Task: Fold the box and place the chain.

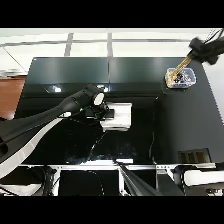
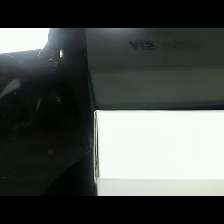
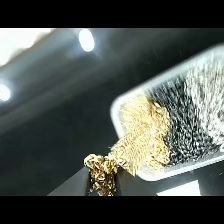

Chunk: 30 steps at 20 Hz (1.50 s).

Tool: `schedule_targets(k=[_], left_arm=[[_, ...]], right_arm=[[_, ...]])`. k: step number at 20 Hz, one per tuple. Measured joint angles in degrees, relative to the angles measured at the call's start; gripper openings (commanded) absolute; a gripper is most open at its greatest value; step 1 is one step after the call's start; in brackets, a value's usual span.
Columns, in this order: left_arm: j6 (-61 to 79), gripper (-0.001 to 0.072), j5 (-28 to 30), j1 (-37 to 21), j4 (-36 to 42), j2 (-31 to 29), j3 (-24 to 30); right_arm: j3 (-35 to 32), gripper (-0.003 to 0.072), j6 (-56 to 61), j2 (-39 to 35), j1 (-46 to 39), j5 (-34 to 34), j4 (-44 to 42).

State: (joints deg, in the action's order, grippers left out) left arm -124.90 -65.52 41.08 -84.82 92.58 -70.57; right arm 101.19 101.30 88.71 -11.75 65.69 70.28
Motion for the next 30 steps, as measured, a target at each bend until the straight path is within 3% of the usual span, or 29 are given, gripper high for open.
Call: schedule_targets(k=[5,12,17,23,30], left_arm=[[0.0,0.0025,0.1,0.0,0.0,0.0,0.0],[0.0,0.0025,0.2,0.0,0.0,0.0,0.0],[0.0,0.0025,0.2,0.0,0.0,0.0,0.0],[0.0,0.0024,0.2,0.0,0.0,0.0,0.0],[0.0,0.0025,0.2,0.0,0.0,0.0,0.0]], right_arm=[[0.9,0.0007,-6.1,-14.8,0.1,-0.3,-3.7],[6.7,0.0007,-9.3,-24.6,0.1,7.9,-14.5],[7.9,0.0008,-10.5,-27.6,0.1,14.2,-25.8],[8.1,0.0007,-11.0,-28.6,1.3,15.7,-38.6],[8.1,0.0008,-10.4,-28.7,13.0,12.9,-39.6]])
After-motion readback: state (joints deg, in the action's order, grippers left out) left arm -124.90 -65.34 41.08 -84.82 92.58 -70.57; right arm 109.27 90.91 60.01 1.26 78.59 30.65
